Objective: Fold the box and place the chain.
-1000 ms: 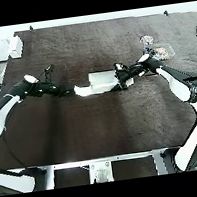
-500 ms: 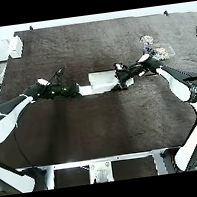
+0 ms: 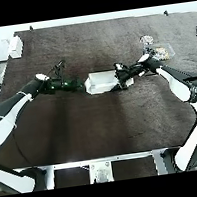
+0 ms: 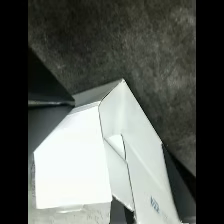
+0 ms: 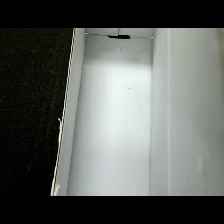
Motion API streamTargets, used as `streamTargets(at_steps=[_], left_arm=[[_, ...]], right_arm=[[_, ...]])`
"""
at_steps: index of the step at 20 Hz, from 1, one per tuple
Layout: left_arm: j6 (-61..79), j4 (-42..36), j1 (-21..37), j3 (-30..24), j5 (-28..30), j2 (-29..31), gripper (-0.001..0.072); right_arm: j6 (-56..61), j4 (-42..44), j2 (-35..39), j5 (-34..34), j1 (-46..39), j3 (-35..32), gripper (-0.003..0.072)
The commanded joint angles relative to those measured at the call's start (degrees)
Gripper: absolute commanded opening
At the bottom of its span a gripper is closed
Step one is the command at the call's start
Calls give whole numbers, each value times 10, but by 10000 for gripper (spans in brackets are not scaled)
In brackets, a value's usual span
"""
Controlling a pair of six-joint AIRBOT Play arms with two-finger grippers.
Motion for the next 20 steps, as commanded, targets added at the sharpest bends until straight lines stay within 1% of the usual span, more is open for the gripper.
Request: streamTargets(at_steps=[1, 5, 8, 10, 13, 20], left_arm=[[7, -13, 0, 2, -6, 7, 185], [9, -12, 0, 2, -15, 7, 181], [21, -13, 0, 2, -34, 7, 183], [20, -13, 0, 2, -32, 7, 320], [19, -13, -2, 2, -31, 7, 321], [-6, -14, -26, 2, 9, 7, 320]], right_arm=[[0, 0, 0, 0, 0, 0, 537], [0, 0, 0, 0, 0, 0, 537], [0, 0, 0, 0, 0, 0, 537], [0, 0, 0, 0, 0, 0, 537], [0, 0, 0, 0, 0, 0, 537], [0, 0, 0, 0, 0, 0, 537]])
